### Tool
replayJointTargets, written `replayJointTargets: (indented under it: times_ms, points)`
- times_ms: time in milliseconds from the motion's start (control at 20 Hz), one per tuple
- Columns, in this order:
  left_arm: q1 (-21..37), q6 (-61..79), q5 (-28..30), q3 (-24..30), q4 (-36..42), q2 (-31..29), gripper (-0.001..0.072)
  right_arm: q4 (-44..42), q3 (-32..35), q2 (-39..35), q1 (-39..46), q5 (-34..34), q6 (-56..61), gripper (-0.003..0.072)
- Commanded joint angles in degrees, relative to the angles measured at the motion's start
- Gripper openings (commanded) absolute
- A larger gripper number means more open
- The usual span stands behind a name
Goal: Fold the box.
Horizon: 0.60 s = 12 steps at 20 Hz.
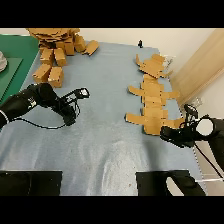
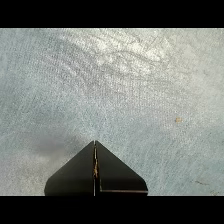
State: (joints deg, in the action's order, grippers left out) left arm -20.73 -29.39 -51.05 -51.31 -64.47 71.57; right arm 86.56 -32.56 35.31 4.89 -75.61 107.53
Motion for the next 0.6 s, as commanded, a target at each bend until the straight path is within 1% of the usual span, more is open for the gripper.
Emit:
replayJointTargets:
  times_ms: [0,250,300,350,400,450,500,550]
  points:
    - [0.00,0.00,0.00,0.00,-0.02,0.00,0.0013,-0.07,0.02,0.04,-0.02,-0.02,0.02,0.0434]
    - [0.00,0.00,0.00,0.00,-0.02,0.00,0.0013,-2.19,-0.02,0.39,0.00,-0.02,0.02,0.0434]
    - [0.00,0.00,0.02,0.00,-0.02,0.00,0.0013,-1.53,-0.22,0.81,0.00,-0.07,0.00,0.0428]
    - [0.00,0.00,0.00,0.00,-0.02,-0.02,0.0013,0.15,-0.92,1.44,0.13,-1.03,-0.04,0.0327]
    - [0.00,0.00,0.00,0.00,-0.02,-0.02,0.0013,2.45,-2.08,2.43,0.20,-2.40,-0.17,0.0302]
    - [0.00,0.00,0.00,0.00,-0.02,-0.02,0.0014,5.07,-3.82,3.91,0.79,-3.58,-1.01,0.0304]
    - [0.00,0.00,0.00,0.00,-0.02,0.00,0.0013,7.32,-5.97,5.66,1.64,-4.13,-1.73,0.0372]
    - [0.00,0.00,0.02,0.00,-0.02,-0.02,0.0013,9.22,-8.37,7.50,2.93,-4.09,-2.80,0.0525]
